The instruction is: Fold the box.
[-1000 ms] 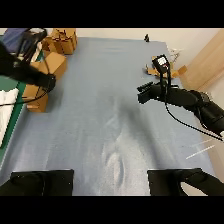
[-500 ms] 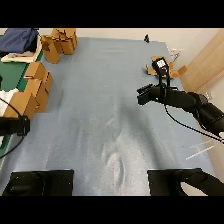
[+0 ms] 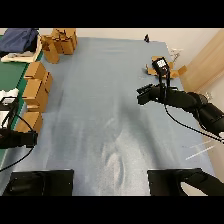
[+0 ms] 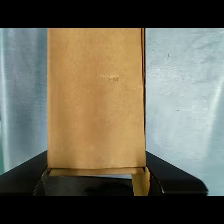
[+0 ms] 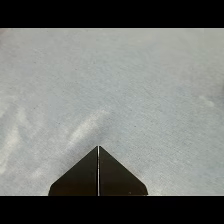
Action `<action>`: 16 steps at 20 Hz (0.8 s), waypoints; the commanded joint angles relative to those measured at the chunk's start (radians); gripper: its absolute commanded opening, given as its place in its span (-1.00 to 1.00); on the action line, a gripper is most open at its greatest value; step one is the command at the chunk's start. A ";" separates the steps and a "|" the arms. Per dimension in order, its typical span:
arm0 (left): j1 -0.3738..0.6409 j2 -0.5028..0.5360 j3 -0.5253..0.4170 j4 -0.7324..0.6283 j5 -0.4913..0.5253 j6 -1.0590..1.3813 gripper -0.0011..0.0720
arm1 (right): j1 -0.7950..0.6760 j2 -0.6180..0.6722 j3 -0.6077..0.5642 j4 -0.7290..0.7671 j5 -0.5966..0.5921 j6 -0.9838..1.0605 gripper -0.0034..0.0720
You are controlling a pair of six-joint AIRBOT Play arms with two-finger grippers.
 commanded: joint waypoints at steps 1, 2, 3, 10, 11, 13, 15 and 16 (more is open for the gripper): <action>0.064 -0.126 -0.018 0.019 0.100 0.061 -0.91 | 0.001 0.000 0.000 0.001 0.000 0.000 -0.91; 0.097 -0.152 -0.018 0.020 0.147 0.061 -0.91 | 0.001 0.000 0.000 0.000 0.000 0.000 -0.91; 0.134 -0.171 -0.018 0.014 0.192 0.078 -0.91 | 0.001 0.000 0.000 0.001 0.000 0.000 -0.91; 0.364 -0.239 -0.019 -0.208 0.295 0.384 -0.91 | 0.001 0.000 0.000 0.007 -0.011 0.000 -0.91; 0.380 -0.258 -0.019 -0.238 0.299 0.425 -0.91 | 0.001 0.000 0.000 0.017 -0.011 0.000 -0.91; 0.388 -0.309 -0.019 -0.261 0.312 0.491 -0.91 | 0.001 0.000 0.000 0.026 -0.011 0.000 -0.91; 0.388 -0.360 -0.019 -0.261 0.333 0.539 -0.91 | 0.001 0.000 0.000 0.032 -0.013 0.000 -0.91; 0.388 -0.381 -0.019 -0.261 0.338 0.550 -0.91 | 0.001 0.000 0.000 0.032 -0.015 0.000 -0.91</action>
